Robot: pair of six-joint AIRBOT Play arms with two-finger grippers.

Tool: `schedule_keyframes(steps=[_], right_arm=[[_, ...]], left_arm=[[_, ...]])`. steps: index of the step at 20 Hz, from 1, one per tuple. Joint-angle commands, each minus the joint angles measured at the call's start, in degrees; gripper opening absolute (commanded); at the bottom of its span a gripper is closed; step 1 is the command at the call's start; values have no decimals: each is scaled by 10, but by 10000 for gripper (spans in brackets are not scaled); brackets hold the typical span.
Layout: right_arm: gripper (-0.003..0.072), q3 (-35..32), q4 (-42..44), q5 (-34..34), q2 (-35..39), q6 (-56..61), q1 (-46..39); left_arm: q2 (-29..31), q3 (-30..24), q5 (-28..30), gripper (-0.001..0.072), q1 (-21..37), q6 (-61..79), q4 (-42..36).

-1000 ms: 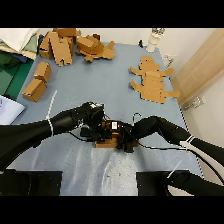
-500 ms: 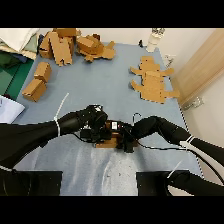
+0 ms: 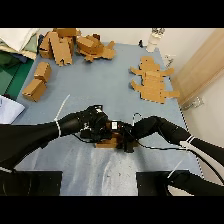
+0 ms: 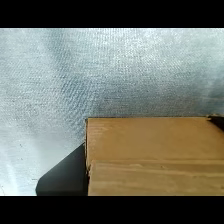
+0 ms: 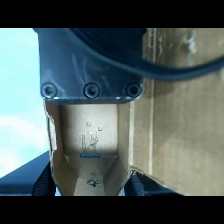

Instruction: Fold the box.

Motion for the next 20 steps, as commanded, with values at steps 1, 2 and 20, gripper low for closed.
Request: schedule_keyframes(steps=[1, 2, 20], right_arm=[[463, 0, 0, 0, 0, 0, 0], [462, 0, 0, 0, 0, 0, 0], [463, 0, 0, 0, 0, 0, 0]], left_arm=[[0, 1, 33, 15, -1, 9, -8], [0, 1, 33, 15, -1, 9, -10], [12, 19, 9, 390, -1, 11, -6]])
